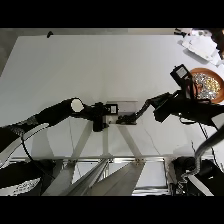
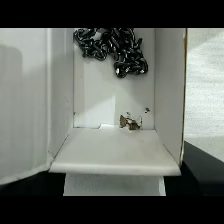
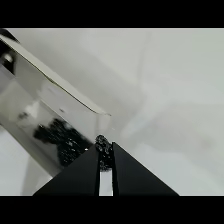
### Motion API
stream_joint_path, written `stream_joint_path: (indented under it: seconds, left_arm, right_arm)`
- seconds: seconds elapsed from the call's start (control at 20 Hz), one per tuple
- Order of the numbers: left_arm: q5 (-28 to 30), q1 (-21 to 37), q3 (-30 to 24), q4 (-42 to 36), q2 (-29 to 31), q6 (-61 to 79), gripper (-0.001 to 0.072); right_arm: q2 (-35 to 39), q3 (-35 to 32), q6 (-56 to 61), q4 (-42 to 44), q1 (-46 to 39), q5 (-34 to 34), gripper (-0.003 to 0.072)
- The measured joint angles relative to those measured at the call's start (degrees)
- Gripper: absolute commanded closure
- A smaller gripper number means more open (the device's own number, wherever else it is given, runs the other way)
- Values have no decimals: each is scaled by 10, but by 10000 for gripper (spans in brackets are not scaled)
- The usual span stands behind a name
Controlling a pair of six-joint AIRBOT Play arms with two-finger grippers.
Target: Fold the box and place the chain.
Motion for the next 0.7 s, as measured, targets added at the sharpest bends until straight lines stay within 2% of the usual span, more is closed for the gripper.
stream_joint_path:
  seconds: [0.4, 0.7]
  left_arm:
    - [0, 0, 0, 0, 0, 0, 696]
    - [0, 0, 0, 0, 0, 0, 696]
  right_arm:
    - [23, 20, -4, 87, 73, -21, 671]
    - [-28, 21, -4, 111, 116, -35, 672]
